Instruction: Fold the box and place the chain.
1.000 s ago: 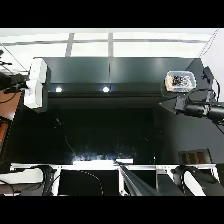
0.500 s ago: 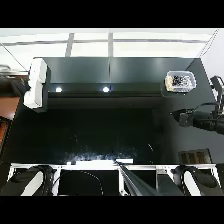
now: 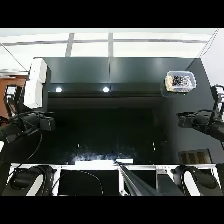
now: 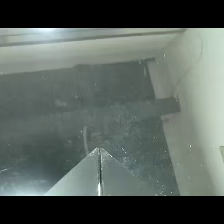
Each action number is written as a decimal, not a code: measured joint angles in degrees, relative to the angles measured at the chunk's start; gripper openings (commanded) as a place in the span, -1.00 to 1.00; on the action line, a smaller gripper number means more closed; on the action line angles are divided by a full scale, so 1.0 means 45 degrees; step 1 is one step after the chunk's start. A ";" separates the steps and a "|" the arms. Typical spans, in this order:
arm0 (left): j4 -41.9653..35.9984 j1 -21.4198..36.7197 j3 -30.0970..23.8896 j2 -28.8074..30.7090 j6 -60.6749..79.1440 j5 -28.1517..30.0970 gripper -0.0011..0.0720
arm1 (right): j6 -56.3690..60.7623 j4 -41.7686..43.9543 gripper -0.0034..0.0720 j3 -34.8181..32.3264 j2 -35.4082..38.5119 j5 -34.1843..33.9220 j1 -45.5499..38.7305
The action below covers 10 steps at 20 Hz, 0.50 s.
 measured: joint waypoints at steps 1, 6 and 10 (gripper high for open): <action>-0.0005 -0.0039 -0.0146 0.0180 0.0000 0.0019 -0.89 | 0.0005 -0.0029 -0.86 -0.0034 0.0005 -0.0058 0.0000; -0.0087 -0.0112 -0.0432 0.0534 0.0000 0.0112 -0.89 | 0.0029 -0.0063 -0.86 -0.0087 0.0019 -0.0189 0.0000; -0.0092 -0.0126 -0.0486 0.0607 0.0000 0.0136 -0.89 | 0.0029 -0.0078 -0.86 -0.0087 0.0019 -0.0214 0.0000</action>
